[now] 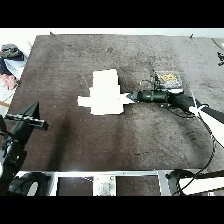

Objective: Fold the box and place the chain.

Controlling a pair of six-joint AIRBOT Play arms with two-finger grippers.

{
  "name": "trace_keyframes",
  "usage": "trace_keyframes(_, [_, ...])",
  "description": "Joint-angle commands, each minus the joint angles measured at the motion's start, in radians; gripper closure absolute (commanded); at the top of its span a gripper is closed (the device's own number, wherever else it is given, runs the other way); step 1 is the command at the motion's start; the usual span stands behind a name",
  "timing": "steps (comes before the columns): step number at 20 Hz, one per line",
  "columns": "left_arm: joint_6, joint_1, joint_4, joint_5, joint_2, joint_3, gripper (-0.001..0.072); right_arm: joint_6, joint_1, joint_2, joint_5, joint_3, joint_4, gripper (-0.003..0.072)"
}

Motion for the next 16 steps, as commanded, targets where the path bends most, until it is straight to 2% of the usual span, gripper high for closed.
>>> trace_keyframes(1, [0.044, 0.0, 0.002, -0.04, -0.001, 0.003, 0.0201, 0.001, 0.049, 0.004, -0.159, 0.004, 0.024, 0.0679])
trace_keyframes(2, [0.044, 0.0, -0.002, -0.051, -0.001, 0.014, 0.0017, -0.003, 0.049, 0.003, -0.16, 0.004, 0.02, 0.0679])
trace_keyframes(3, [0.047, 0.0, 0.0, -0.072, -0.001, 0.033, 0.0071, -0.006, 0.049, 0.003, -0.171, 0.004, 0.019, 0.0679])
trace_keyframes(5, [0.097, 0.0, 0.0, -0.114, -0.026, 0.089, 0.0076, -0.007, 0.06, 0.002, -0.211, 0.004, 0.017, 0.0679])
trace_keyframes(7, [0.094, 0.0, -0.001, -0.118, -0.105, 0.149, 0.0076, -0.049, 0.075, 0.002, -0.216, 0.004, 0.018, 0.0679])
trace_keyframes(9, [0.066, 0.0, -0.001, -0.14, -0.256, 0.215, 0.0076, -0.056, 0.085, -0.006, -0.233, 0.004, 0.017, 0.0679])
trace_keyframes(11, [0.053, 0.0, -0.001, -0.201, -0.451, 0.304, 0.0076, -0.058, 0.085, -0.018, -0.233, 0.004, 0.018, 0.0679])
trace_keyframes(16, [-0.026, 0.0, 0.0, -0.35, -0.931, 0.619, 0.0076, -0.101, 0.085, -0.02, -0.23, 0.004, 0.021, 0.0678])
